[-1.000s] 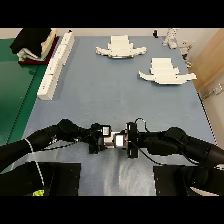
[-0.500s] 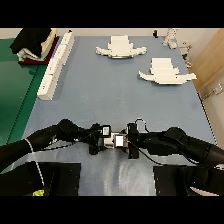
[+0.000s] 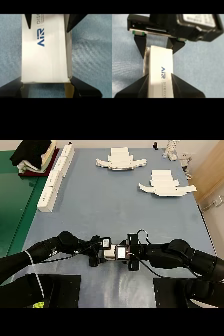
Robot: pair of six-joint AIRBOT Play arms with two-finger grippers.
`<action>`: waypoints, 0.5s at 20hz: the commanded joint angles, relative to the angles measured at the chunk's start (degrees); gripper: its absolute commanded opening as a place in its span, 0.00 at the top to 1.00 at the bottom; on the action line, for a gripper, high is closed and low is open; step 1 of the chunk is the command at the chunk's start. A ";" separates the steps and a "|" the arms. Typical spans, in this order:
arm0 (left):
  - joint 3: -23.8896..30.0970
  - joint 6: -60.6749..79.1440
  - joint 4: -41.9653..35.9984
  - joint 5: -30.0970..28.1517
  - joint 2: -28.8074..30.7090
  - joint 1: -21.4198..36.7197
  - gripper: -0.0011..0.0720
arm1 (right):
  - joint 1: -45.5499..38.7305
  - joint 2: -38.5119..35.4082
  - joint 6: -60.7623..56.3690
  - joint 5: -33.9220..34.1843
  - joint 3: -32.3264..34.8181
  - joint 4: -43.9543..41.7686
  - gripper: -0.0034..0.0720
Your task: Fold the box.
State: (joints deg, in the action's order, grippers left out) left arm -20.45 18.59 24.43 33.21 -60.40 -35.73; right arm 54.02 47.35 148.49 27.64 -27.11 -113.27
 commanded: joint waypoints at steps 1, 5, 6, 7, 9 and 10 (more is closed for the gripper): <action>-0.02 -0.02 -0.02 -0.09 0.00 0.00 0.36 | 0.02 -2.08 -2.29 0.24 -0.07 -0.11 0.35; -0.02 -0.02 -0.02 -0.11 0.00 0.00 0.36 | 0.04 -8.59 -14.84 1.42 1.84 -0.09 0.66; -0.02 -0.02 -0.02 -0.11 0.02 0.00 0.36 | 0.04 -10.36 -17.18 1.07 3.23 -0.04 0.67; -0.02 -0.02 -0.02 -0.11 0.00 0.00 0.36 | 0.04 -11.69 -19.37 0.44 4.83 0.07 0.68; -0.02 0.00 -0.02 -0.11 0.00 0.00 0.36 | 0.04 -13.18 -24.65 -2.03 8.41 -0.50 0.69; -0.02 -0.02 -0.02 -0.11 0.02 0.00 0.36 | 0.04 -13.27 -26.64 -3.23 9.57 -1.66 0.77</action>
